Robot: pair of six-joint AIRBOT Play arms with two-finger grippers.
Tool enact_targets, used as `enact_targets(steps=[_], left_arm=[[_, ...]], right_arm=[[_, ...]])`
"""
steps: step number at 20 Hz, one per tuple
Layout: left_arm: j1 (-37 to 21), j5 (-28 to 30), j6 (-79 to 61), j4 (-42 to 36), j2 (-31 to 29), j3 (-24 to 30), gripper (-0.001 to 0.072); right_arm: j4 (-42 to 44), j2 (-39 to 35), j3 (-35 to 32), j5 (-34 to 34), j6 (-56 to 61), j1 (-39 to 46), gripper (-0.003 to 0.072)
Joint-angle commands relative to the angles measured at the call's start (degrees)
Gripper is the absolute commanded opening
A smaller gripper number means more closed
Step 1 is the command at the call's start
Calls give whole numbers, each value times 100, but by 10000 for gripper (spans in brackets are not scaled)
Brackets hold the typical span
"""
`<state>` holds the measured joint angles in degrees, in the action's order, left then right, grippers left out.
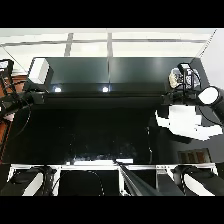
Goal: Fold the box and place the chain.
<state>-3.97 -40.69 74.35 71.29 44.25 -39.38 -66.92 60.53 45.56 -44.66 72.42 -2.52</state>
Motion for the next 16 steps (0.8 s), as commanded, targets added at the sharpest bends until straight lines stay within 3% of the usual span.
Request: enact_targets(steps=[1, 5, 6, 7, 8, 9, 11, 13, 16], left_arm=[[2, 131, 0, -39, 4, 4, 27], [2, 382, 2, -299, 66, 7, 26], [4, 363, 2, -490, 129, 20, 27], [7, 339, 4, -660, 229, 28, 76], [28, 289, 0, -841, 334, 28, 459], [48, 308, -52, -852, 433, 20, 711], [-4, 446, -201, -831, 479, 13, 711], [0, 468, -201, -815, 483, 15, 710], [0, 407, -195, -813, 487, 17, 710]], right_arm=[[229, 2, 0, 240, 2, 2, 19], [831, 4, 0, 761, 4, 2, 23], [848, 4, 0, 887, 31, 2, 207], [828, 4, 2, 916, 44, 2, 692], [737, 4, 15, 835, 48, 24, 711], [428, 4, 101, 525, 323, 146, 710], [-1102, 4, 455, -205, 1718, 774, 709], [-2218, 4, 809, -820, 1878, 1891, 708], [-2450, 83, 872, -984, 1974, 4087, 709]])
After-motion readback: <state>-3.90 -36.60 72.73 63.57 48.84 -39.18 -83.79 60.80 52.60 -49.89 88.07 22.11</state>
